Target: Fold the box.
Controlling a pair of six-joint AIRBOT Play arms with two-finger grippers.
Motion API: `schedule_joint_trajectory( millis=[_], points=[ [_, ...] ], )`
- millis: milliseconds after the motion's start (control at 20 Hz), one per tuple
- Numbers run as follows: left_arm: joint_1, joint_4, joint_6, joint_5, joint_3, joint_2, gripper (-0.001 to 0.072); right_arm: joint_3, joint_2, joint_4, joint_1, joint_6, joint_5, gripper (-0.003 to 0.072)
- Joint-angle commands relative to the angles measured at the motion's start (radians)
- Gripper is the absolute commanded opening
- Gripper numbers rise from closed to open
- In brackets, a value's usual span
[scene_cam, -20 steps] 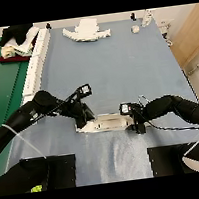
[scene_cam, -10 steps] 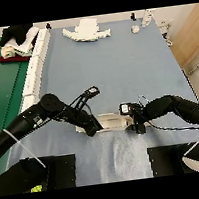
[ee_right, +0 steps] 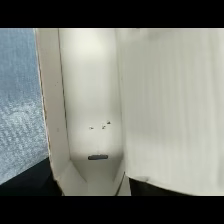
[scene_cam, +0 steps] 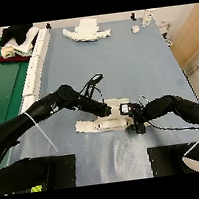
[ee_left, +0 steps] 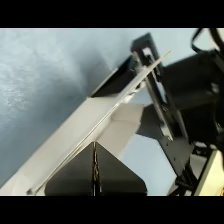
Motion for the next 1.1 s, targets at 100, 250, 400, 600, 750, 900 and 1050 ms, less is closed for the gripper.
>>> schedule_joint_trajectory(
  millis=[100,250,400,600,750,900,1050],
  points=[
    [0.017,0.163,-0.204,0.038,0.015,-0.057,0.0011,0.001,-0.001,-0.004,0.000,0.000,0.001,0.0463],
    [0.028,0.156,-0.213,0.031,0.016,-0.107,0.0012,0.001,-0.001,-0.004,0.000,0.000,0.000,0.0463],
    [0.027,0.152,-0.212,0.034,0.016,-0.136,0.0012,0.001,-0.001,-0.004,0.000,0.000,0.000,0.0463],
    [0.027,0.153,-0.170,0.039,0.053,-0.122,0.0011,0.001,-0.001,-0.004,0.000,0.000,0.000,0.0463],
    [0.027,0.164,-0.093,0.014,0.093,-0.041,0.0011,0.001,-0.001,-0.004,0.000,0.000,0.000,0.0463],
    [0.027,0.195,-0.039,-0.031,0.093,0.085,0.0011,0.001,-0.001,-0.004,0.000,0.000,0.000,0.0463],
    [0.027,0.320,-0.039,-0.153,0.086,0.198,0.0011,0.001,-0.001,-0.004,0.000,0.000,0.000,0.0464]
  ],
)
